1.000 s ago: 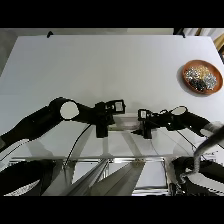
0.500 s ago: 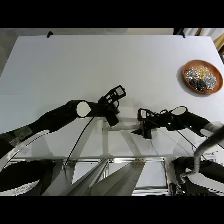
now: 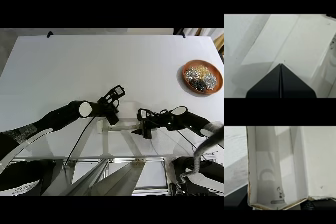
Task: Fold the box and place the chain.
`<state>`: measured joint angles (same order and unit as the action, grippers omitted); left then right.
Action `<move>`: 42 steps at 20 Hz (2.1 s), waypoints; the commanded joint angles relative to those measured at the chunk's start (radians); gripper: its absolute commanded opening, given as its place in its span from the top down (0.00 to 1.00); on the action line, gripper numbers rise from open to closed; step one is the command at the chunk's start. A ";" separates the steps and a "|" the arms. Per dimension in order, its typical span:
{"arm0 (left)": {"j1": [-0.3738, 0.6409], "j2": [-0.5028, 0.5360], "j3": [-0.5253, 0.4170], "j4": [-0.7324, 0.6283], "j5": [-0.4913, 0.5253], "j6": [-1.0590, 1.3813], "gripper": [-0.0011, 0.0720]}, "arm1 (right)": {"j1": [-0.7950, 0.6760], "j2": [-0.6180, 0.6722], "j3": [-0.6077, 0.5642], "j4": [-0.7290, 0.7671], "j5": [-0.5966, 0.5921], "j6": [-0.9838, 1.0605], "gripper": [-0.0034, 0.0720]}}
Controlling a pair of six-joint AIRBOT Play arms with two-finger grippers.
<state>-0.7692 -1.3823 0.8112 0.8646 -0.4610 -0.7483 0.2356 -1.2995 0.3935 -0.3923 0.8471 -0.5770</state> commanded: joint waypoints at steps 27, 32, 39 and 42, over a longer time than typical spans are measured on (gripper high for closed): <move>0.116 0.245 -0.216 0.106 -0.376 0.183 0.98 | 0.000 0.001 0.000 0.000 0.002 0.001 0.51; 0.118 0.244 -0.216 0.146 -0.387 0.218 0.97 | 0.000 0.001 0.000 0.000 0.002 0.001 0.51; 0.185 0.243 -0.216 0.052 -0.305 0.502 0.66 | 0.000 0.001 0.000 0.000 0.002 0.001 0.51; 0.184 0.224 -0.216 0.023 -0.267 0.652 0.66 | 0.000 0.001 0.000 0.000 0.002 0.001 0.51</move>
<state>-0.5919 -1.1450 0.5964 0.9264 -0.7746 -0.2527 0.2356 -1.2995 0.3935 -0.3920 0.8490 -0.5762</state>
